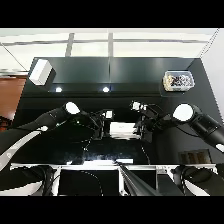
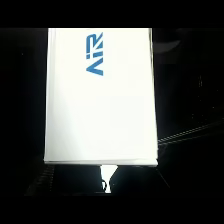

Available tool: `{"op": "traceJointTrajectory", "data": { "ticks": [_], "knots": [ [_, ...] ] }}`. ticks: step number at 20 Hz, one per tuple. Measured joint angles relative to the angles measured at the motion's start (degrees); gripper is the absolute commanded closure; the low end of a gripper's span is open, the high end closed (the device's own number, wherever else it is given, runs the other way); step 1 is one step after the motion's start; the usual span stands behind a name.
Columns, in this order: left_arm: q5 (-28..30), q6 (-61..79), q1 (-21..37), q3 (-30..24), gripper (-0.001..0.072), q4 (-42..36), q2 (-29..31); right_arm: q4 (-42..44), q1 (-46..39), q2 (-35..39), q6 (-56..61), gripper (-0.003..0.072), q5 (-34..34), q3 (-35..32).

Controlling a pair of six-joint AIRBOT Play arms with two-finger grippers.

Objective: Fold the box and place the chain.

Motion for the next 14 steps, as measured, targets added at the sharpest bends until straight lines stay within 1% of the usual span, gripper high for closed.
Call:
{"op": "traceJointTrajectory", "data": {
  "ticks": [11,14],
  "knots": [
    [-0.11,-0.04,0.0,0.0,0.0226,0.02,0.0,0.26,0.0,0.0,0.04,0.0302,-1.38,-1.36],
    [-0.09,-0.13,0.0,0.0,0.0226,0.02,0.0,-0.55,-0.46,0.92,3.21,0.0303,1.05,-0.02]
  ]
}}
